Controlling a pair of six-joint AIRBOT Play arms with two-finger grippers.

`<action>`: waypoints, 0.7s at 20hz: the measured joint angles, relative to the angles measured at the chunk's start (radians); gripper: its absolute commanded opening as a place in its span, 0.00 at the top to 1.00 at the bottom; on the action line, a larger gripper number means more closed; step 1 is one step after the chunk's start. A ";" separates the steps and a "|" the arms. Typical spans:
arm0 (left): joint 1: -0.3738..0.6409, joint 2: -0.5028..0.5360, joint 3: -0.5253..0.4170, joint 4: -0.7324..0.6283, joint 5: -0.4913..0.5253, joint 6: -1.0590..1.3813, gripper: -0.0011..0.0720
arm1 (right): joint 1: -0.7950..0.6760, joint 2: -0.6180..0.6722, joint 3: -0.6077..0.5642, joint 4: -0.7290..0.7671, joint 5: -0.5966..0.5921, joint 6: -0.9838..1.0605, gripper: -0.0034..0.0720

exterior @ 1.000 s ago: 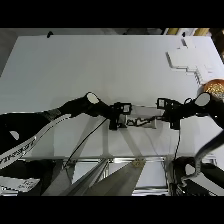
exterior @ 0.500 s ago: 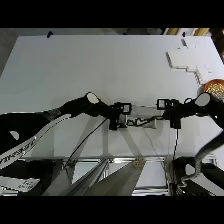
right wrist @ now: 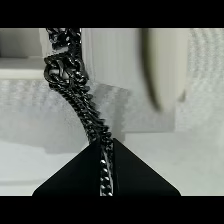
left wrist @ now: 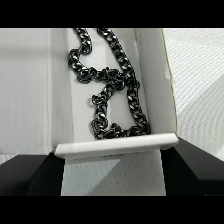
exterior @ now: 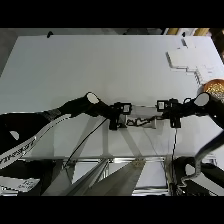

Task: Fold the box and place the chain.

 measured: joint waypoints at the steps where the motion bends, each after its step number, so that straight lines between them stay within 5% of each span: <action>1: 0.000 0.000 0.000 0.000 0.000 0.000 0.70 | 0.000 -0.001 0.000 -0.002 0.000 0.000 0.93; 8: 0.000 0.000 0.000 0.000 0.000 0.000 0.70 | 0.004 0.202 0.000 0.010 0.120 0.106 0.93; 14: 0.000 0.000 0.000 0.000 0.000 0.000 0.70 | 0.130 0.410 0.000 0.214 0.241 0.202 0.93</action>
